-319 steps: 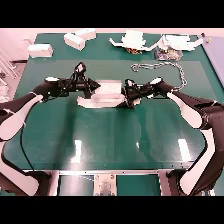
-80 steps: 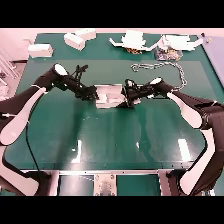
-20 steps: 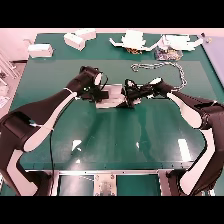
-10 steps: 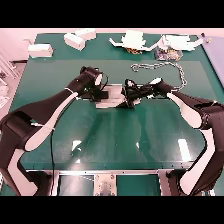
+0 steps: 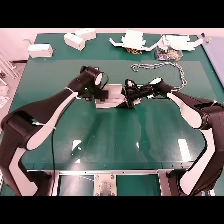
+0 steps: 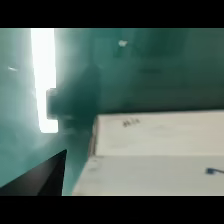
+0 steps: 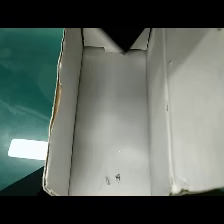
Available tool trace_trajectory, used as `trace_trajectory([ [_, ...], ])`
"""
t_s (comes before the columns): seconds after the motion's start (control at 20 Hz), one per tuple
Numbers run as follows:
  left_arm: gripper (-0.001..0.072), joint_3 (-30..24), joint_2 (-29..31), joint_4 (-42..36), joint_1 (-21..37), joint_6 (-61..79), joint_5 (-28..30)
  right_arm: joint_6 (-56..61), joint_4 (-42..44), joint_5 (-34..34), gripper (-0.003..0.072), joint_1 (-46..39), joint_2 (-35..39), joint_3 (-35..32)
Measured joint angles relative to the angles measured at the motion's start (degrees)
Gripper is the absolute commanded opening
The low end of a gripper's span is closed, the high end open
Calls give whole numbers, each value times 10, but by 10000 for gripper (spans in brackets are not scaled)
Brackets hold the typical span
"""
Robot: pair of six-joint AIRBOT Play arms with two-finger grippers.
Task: Fold the box and place the chain.
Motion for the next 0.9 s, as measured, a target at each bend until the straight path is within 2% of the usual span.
trace_trajectory([
  [0.3,509,39,4,0,2,16,-33,0,0,0,581,0,0,0],
  [0.55,509,94,8,-2,3,50,-94,0,0,0,581,0,0,0],
  [0.9,509,117,81,-3,11,137,-150,0,0,-1,581,0,0,0],
])
